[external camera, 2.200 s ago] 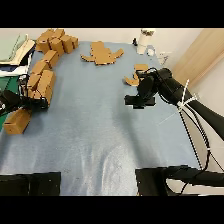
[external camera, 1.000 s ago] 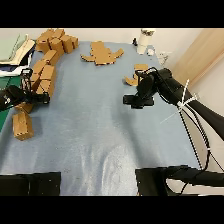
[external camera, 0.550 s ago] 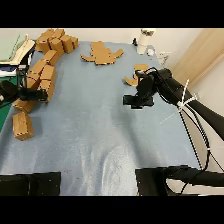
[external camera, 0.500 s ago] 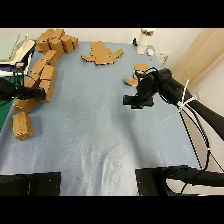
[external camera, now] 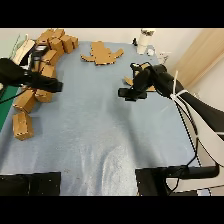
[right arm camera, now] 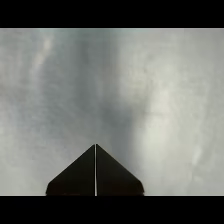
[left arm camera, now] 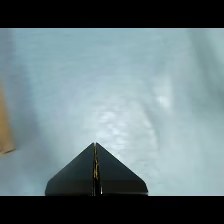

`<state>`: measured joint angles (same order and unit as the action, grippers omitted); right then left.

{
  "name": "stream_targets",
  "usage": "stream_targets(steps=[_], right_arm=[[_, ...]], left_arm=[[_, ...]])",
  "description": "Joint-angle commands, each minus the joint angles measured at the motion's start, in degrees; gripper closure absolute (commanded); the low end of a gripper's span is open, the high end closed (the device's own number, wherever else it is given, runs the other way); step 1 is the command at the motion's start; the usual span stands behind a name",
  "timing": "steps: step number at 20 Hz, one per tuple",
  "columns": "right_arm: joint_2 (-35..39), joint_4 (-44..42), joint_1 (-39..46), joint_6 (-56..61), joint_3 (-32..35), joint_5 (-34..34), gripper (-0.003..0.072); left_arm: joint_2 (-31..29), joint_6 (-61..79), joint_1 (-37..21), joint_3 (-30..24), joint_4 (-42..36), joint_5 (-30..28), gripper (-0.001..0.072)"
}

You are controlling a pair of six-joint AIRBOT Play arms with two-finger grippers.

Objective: Fold the box.

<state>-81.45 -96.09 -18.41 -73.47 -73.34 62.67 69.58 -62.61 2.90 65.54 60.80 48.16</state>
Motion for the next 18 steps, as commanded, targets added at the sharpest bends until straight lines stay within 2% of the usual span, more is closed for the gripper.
stream_targets(steps=[1, 5, 18], right_arm=[[-6.36, -2.38, 0.24, -3.28, -7.19, 0.46, 0.0682], [-12.2, -6.01, 0.22, -6.47, -15.72, 4.24, 0.0683], [-11.98, -6.16, 0.24, -6.47, -15.98, 3.8, 0.0682]], left_arm=[[4.94, -2.62, 9.46, 4.5, -0.81, 2.23, 0.0697], [11.98, -7.91, 14.14, 6.43, -2.05, 3.87, 0.0697], [12.74, -7.87, 15.47, 6.4, -2.54, 3.89, 0.0696]])
